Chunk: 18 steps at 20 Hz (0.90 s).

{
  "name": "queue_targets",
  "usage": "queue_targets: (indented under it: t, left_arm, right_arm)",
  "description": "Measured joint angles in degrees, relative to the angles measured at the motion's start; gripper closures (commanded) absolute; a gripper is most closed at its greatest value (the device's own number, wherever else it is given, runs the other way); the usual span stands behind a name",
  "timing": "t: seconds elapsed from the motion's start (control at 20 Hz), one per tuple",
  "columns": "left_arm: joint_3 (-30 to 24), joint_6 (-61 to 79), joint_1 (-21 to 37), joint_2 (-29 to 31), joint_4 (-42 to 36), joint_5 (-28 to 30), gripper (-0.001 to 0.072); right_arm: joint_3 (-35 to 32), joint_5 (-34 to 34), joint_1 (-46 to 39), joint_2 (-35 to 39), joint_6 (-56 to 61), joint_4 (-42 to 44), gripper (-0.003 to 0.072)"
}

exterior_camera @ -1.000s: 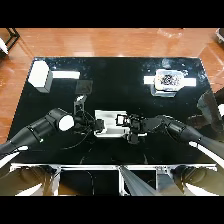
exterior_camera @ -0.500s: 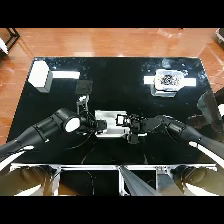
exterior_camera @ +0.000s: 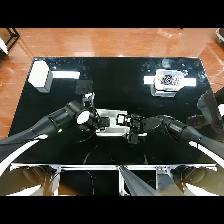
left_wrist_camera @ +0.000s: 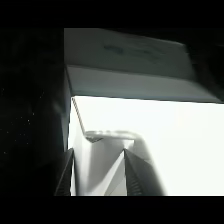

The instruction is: Fold the box and place the chain.

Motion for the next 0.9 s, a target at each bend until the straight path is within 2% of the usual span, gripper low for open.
queue_targets:
  t: [0.15,0.4,0.45,0.55,0.6,0.7,0.85,0.9]
  left_arm:
    - [3.04,0.37,-0.52,-2.6,1.86,-3.41,0.0293]
    - [4.7,2.01,-1.38,-4.52,3.1,-6.03,0.03]
    - [4.79,2.16,-1.46,-4.66,3.13,-6.71,0.0342]
    - [4.92,2.45,-1.55,-4.83,3.26,-7.52,0.036]
    - [4.96,2.56,-1.57,-4.87,3.32,-7.82,0.0415]
    - [5.01,2.67,-1.62,-4.94,3.41,-8.37,0.0416]
    - [5.03,2.95,-1.64,-4.96,3.74,-8.98,0.0583]
    - [5.03,3.13,-1.7,-4.96,3.87,-9.11,0.0583]
  right_arm:
    - [0.0,-0.02,0.0,0.0,-0.04,-0.02,0.0496]
    - [0.0,-0.17,0.04,0.0,-0.39,-0.26,0.0496]
    - [0.0,-0.24,0.04,0.0,-0.39,-0.24,0.0496]
    - [0.0,-0.28,0.04,0.0,-0.31,-0.22,0.0496]
    - [0.0,-0.28,0.04,0.0,-0.28,-0.22,0.0496]
    - [0.0,-0.31,0.04,0.0,-0.26,-0.22,0.0496]
    - [0.0,-0.28,0.04,0.0,-0.2,-0.2,0.0496]
    - [0.0,-0.28,0.04,0.0,-0.15,-0.17,0.0496]
